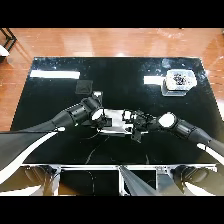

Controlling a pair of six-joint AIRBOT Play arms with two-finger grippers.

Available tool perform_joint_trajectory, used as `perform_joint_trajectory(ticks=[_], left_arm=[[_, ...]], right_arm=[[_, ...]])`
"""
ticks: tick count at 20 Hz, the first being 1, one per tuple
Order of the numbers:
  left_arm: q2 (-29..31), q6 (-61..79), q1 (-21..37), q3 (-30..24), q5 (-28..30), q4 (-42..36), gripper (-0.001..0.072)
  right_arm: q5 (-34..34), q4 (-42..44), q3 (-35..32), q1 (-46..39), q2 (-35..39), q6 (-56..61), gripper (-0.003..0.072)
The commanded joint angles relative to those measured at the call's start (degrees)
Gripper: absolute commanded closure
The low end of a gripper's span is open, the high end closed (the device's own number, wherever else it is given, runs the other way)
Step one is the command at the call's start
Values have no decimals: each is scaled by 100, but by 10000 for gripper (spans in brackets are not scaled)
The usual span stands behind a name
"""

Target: Fold the box and place the chain.

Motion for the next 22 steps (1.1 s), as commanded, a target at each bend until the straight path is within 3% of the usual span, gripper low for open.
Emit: perform_joint_trajectory(ticks=[1, 3, 4, 5, 7, 8, 10, 11, 12, 14, 16, 18, 22], left_arm=[[0, -4, 2, 2, 22, -24, 686], [0, -2, 2, 2, 22, -26, 686], [0, -4, 2, 2, 20, -24, 686], [0, -4, 2, 2, 20, -28, 686], [0, -2, 2, 2, 20, -42, 686], [0, -4, 2, 2, 20, -42, 686], [0, -2, 2, 2, 20, -42, 686], [0, -2, 2, 2, 20, -42, 686], [0, -2, 2, 2, 20, -44, 686], [0, -2, 2, 2, 20, -42, 686], [2, -2, -2, 2, 17, -44, 686], [0, -2, 2, 4, 20, -39, 686], [2, 0, -2, 2, -46, -57, 686]], right_arm=[[-24, 120, -2, 7, -70, -4, 389], [-24, 120, -2, 7, -70, -2, 384], [-24, 120, -2, 7, -70, -2, 291], [-26, 120, -2, 7, -70, -4, 253], [-24, 118, -2, 7, -70, -4, 291], [-22, 120, -2, 7, -70, -2, 385], [-31, 118, -2, 7, -70, -4, 222], [-50, 116, -2, 4, -70, -4, 238], [-52, 111, 0, 4, -70, -2, 461], [-35, 79, 2, -33, -33, 192, 666], [76, -199, 26, -247, 184, 1954, 664], [651, -907, 61, -734, 505, 3788, 663], [1766, -1237, 72, -2243, 1215, 6024, 664]])
